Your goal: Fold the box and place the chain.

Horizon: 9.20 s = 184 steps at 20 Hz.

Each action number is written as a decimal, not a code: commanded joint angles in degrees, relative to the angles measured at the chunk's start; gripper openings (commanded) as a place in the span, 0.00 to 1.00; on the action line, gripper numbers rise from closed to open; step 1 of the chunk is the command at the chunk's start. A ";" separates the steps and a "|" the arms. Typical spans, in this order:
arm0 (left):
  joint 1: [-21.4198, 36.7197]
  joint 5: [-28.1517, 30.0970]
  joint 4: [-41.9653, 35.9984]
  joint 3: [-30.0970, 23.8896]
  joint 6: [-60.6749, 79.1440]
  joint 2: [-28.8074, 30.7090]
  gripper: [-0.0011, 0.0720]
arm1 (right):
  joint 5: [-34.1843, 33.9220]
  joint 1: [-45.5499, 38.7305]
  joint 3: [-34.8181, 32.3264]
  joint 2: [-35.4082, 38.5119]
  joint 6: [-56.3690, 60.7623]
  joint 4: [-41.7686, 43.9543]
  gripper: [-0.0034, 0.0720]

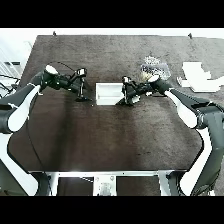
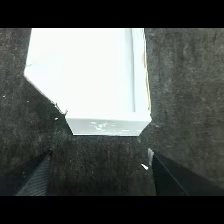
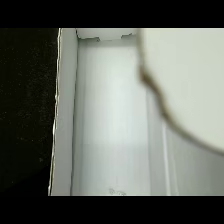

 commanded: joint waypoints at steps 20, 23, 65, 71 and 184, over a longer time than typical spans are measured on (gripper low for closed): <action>-0.98 -1.42 -7.39 -0.79 7.04 -4.68 1.00 | 0.02 0.02 -0.02 -0.02 0.02 0.02 0.72; -0.98 -1.25 -7.30 -0.79 7.08 -4.68 1.00 | 0.02 0.02 -0.02 -0.02 0.02 0.02 0.72; -5.35 6.73 -7.10 0.87 3.56 -7.30 0.97 | 0.04 0.02 -0.02 -0.04 0.02 0.02 0.72; -5.35 6.73 -6.91 0.87 4.37 -7.61 0.82 | 0.02 0.02 -0.02 -0.04 0.02 0.02 0.72; -5.35 7.02 -7.32 0.85 4.46 -7.61 0.50 | -4.94 -0.72 -4.81 13.64 19.52 -22.49 0.78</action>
